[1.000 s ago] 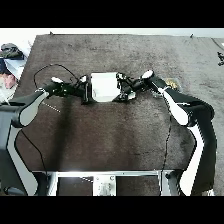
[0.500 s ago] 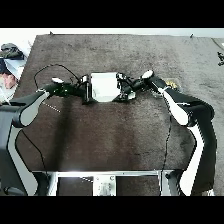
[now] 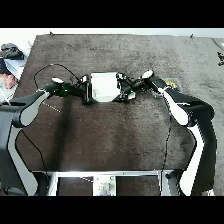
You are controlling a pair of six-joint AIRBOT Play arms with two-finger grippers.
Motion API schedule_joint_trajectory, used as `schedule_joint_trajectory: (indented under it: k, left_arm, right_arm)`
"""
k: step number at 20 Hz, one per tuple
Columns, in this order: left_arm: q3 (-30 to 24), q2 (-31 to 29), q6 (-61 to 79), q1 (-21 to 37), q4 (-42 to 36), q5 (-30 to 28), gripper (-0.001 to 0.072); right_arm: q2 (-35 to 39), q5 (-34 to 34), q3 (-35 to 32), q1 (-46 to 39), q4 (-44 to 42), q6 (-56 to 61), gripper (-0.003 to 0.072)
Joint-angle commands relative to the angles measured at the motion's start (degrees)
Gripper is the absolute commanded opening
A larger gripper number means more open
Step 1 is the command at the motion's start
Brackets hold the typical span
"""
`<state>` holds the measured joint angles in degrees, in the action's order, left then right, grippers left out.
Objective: Fold the box and place the chain.
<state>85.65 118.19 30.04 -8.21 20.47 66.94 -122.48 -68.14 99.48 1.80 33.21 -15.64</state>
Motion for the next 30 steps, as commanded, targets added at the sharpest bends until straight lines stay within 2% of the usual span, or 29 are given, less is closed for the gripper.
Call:
schedule_joint_trajectory:
  k: [1,3,5,6,7,30]
  left_arm:
    - [0.04,-0.02,-0.04,-0.02,0.17,0.07,0.071]
    - [0.04,-0.02,-0.02,-0.02,0.9,0.15,0.0567]
    - [0.04,0.0,-0.04,-0.02,1.9,0.13,0.0566]
    - [0.04,0.0,-0.09,-0.02,1.9,0.13,0.0533]
    - [0.04,0.0,-0.2,-0.02,1.9,0.13,0.0471]
    - [0.04,0.0,0.0,-0.02,1.7,-0.02,0.0467]
  right_arm:
    - [0.02,-0.02,0.07,0.04,-0.02,0.02,0.0327]
    - [0.02,0.0,0.07,0.04,-0.02,0.0,0.0326]
    - [0.02,-0.02,0.07,0.04,-0.04,0.02,0.0326]
    - [0.02,0.0,0.07,0.04,-0.02,0.0,0.0326]
    - [0.02,0.0,0.07,0.07,-0.02,0.02,0.0326]
    - [0.02,0.0,0.07,0.04,-0.02,0.0,0.0327]
